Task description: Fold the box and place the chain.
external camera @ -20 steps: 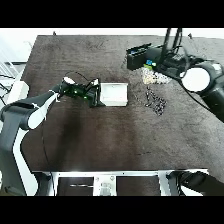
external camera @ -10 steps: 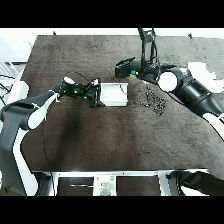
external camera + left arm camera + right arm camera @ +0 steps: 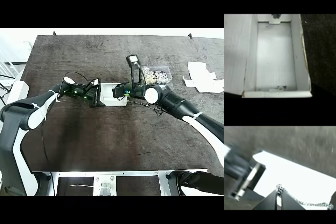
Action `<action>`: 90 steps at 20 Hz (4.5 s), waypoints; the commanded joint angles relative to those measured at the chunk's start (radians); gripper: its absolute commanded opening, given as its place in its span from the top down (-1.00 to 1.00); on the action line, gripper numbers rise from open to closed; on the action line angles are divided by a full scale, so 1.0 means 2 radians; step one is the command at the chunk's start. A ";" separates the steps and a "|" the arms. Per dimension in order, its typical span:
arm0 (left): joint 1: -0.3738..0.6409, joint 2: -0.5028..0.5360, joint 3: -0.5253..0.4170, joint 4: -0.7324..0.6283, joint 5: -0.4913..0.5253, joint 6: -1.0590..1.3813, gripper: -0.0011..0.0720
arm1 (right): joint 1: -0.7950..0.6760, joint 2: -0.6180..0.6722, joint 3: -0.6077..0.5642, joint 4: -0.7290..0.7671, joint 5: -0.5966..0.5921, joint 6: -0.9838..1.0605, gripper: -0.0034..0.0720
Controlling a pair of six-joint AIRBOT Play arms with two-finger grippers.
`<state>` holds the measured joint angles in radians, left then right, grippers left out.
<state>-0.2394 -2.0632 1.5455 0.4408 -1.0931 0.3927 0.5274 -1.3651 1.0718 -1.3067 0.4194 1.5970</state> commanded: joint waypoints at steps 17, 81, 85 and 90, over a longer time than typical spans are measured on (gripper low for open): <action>0.000 0.000 0.000 0.000 0.000 0.000 -0.14 | -0.217 -0.022 -0.010 0.050 0.184 -0.388 -0.18; 0.000 0.000 0.000 0.000 0.000 0.000 -0.14 | -0.065 0.000 0.178 0.209 0.182 -0.439 0.88; 0.000 0.000 0.000 0.000 0.001 0.000 -0.14 | -0.065 -0.019 0.111 0.248 0.175 -0.440 0.89; 0.000 0.000 0.000 0.000 0.000 0.000 -0.14 | -0.065 -0.093 0.061 0.248 0.105 -0.464 0.89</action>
<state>-0.2394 -2.0632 1.5455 0.4404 -1.0924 0.3931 0.3973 -1.4765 1.2396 -0.8215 0.6968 0.6964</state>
